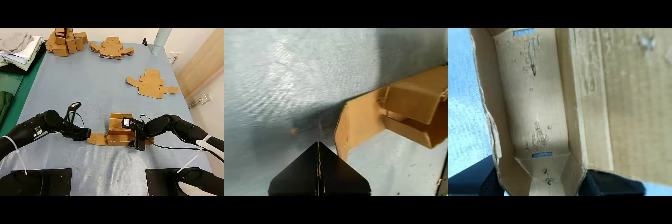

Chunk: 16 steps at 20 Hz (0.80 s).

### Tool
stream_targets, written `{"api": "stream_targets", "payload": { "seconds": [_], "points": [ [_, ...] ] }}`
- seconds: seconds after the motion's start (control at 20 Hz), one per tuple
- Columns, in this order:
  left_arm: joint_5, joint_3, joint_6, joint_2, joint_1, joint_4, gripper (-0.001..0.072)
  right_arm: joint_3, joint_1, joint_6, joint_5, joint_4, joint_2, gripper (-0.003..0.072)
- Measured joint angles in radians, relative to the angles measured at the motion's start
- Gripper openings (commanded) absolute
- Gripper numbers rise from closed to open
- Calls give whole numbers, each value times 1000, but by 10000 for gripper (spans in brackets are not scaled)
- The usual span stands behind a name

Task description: Fold the box.

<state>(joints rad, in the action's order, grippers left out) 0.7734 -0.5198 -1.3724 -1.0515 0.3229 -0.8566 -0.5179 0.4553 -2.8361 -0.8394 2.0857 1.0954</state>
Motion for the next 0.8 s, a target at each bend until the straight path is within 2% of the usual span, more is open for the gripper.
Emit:
{"api": "stream_targets", "payload": {
  "seconds": [0.5,0.8],
  "points": [
    [-49,-2,4,-20,92,72,13,0,0,0,0,0,0,572],
    [-8,-41,78,-20,100,175,16,0,0,0,0,0,0,572]
  ]
}}
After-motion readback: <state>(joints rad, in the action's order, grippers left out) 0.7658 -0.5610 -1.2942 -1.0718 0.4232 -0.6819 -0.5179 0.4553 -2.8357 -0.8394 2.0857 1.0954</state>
